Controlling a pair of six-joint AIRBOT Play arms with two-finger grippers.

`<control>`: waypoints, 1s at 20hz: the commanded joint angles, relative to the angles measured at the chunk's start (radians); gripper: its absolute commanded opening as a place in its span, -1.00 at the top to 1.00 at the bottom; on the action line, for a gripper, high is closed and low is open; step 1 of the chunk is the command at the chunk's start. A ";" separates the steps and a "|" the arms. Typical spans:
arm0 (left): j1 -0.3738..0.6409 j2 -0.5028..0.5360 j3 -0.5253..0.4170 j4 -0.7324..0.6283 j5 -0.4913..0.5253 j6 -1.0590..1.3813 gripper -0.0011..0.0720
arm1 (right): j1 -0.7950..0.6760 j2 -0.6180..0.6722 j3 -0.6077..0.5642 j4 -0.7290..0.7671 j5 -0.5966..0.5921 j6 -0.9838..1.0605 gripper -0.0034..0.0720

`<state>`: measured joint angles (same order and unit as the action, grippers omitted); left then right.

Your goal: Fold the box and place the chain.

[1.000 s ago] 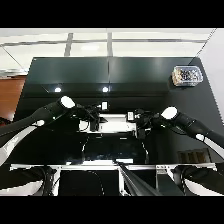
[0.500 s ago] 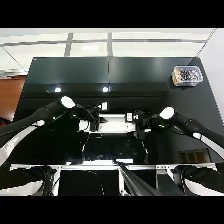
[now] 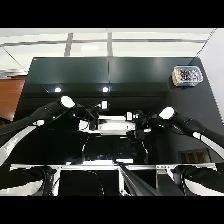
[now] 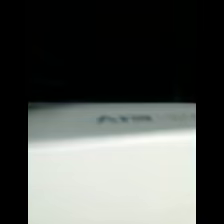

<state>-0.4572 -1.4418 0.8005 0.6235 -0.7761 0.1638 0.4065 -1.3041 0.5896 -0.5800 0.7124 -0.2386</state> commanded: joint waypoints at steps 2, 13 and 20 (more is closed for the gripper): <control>0.017 0.045 0.035 0.003 -0.045 -0.098 -0.93 | 0.001 0.000 0.000 -0.008 -0.003 0.004 -0.26; 0.166 0.273 0.047 0.362 -0.411 -0.805 0.66 | 0.001 0.000 0.000 -0.008 -0.003 0.004 -0.26; 0.089 0.270 -0.083 -0.141 -0.220 -0.701 0.90 | 0.001 0.000 0.000 -0.008 -0.003 0.004 -0.26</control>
<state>-0.3344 -1.1736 0.7677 0.6884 -1.1591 -0.5880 0.4065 -1.3041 0.5900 -0.5888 0.7094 -0.2352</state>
